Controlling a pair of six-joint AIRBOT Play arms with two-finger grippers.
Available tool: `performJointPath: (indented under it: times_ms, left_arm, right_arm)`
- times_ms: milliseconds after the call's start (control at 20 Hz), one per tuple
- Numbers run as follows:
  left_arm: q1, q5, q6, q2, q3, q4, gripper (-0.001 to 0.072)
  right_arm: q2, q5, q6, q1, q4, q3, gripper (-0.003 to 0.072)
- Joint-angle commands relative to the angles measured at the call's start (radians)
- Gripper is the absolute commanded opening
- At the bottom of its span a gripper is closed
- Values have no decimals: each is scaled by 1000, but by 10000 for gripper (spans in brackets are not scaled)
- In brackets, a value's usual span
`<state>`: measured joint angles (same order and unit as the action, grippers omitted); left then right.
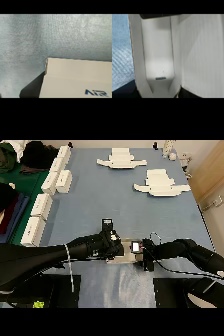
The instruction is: Fold the box.
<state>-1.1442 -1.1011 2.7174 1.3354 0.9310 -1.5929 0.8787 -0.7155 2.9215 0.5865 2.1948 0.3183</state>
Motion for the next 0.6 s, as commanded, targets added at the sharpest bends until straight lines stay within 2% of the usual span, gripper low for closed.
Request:
performJointPath:
  times_ms: [0, 200, 250, 300, 550]
  left_arm:
    - [-10, -1, 6, 0, 0, -10, 14]
    - [-12, -2, 5, -1, 0, -4, 37]
    - [-11, -1, 4, -1, 1, -4, 303]
    - [-11, -2, 11, -1, 2, -4, 488]
    - [-11, -10, 18, -3, 6, -3, 488]
  right_arm:
    - [0, 0, 0, 1, 0, 0, 512]
    - [0, 0, 0, 1, 0, 0, 511]
    - [0, 0, 0, 1, 0, 0, 512]
    - [0, 0, 0, 1, 0, 0, 511]
    - [0, 0, 0, 1, 0, 0, 511]
